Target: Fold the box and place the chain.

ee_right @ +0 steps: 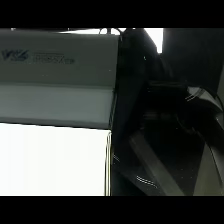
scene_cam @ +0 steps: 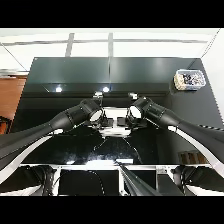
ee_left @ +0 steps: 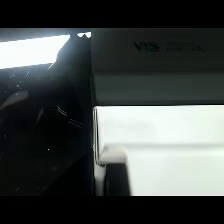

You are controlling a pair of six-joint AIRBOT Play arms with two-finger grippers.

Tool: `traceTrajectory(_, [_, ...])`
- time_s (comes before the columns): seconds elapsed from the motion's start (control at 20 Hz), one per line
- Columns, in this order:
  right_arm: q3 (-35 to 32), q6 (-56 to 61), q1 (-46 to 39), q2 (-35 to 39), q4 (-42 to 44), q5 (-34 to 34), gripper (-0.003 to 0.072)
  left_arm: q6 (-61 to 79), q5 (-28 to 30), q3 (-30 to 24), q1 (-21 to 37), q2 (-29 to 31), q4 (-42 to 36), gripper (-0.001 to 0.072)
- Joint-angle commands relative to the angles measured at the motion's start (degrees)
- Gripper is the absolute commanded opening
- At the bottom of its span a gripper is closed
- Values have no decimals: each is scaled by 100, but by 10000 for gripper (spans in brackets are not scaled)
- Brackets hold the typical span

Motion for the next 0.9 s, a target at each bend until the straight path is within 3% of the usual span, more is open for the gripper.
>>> traceTrajectory(0.0, [0,66,35,-42,-4,-9,9,11,-31,2,7,0,15,29])
traceTrajectory(0.2, [0,55,33,-42,57,-13,31,11,-28,2,7,0,15,29])
traceTrajectory(0.25, [0,57,33,-39,63,-33,154,11,-31,2,7,0,17,29])
traceTrajectory(0.3, [0,57,33,-39,87,-48,203,11,-28,2,7,0,15,29])
traceTrajectory(0.35, [0,57,33,-39,101,-48,201,11,-28,2,7,0,15,29])
traceTrajectory(0.4, [0,57,35,-39,101,-44,83,11,-28,2,7,0,15,29])
traceTrajectory(0.45, [0,55,37,-39,98,-44,13,11,-26,2,7,0,15,29])
traceTrajectory(0.65, [0,55,39,-35,92,-66,11,11,-28,2,7,0,15,29])
traceTrajectory(0.7, [0,52,28,-26,81,-70,59,11,-28,2,7,0,15,29])
traceTrajectory(0.75, [0,52,28,7,13,-68,219,11,-31,2,7,0,15,29])
traceTrajectory(0.8, [0,46,26,59,-90,-63,306,11,-31,2,7,0,15,29])
traceTrajectory(0.85, [0,-103,28,144,-144,-61,339,11,-33,2,7,0,17,29])
